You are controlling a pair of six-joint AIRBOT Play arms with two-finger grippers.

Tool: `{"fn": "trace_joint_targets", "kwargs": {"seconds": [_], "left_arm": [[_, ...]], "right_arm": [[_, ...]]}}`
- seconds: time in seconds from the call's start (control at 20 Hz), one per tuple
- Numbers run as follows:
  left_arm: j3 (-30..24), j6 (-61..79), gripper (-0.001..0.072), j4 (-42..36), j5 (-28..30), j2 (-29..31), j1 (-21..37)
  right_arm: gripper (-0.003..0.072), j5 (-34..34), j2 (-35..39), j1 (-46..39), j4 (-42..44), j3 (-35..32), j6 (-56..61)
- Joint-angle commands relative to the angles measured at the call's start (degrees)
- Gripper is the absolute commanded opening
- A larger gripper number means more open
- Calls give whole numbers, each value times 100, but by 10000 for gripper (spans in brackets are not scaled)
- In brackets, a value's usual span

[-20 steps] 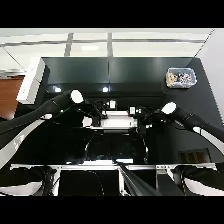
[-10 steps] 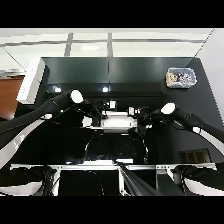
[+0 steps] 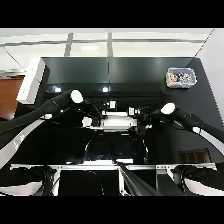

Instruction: Fold the box and place the chain.

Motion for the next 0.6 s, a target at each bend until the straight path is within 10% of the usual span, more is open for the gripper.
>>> {"fn": "trace_joint_targets", "kwargs": {"seconds": [0.0, 0.05, 0.2, 0.45, 0.55], "left_arm": [[9, -437, 27, 31, 4, 37, 7], [28, -638, 45, 105, -15, 87, 11], [33, -1508, 677, 743, -9, 424, 22], [31, -3152, 703, 1690, -997, 1351, 483], [20, -3893, 579, 1084, -2184, 1574, 800]], "right_arm": [[420, 20, -4, 7, -11, 2, -7], [421, 20, -4, 7, -11, 0, -7], [420, 22, -4, 7, -11, 2, -7], [420, 28, -4, 7, -15, 0, -9], [419, 48, -4, 7, -42, 2, -17]]}}
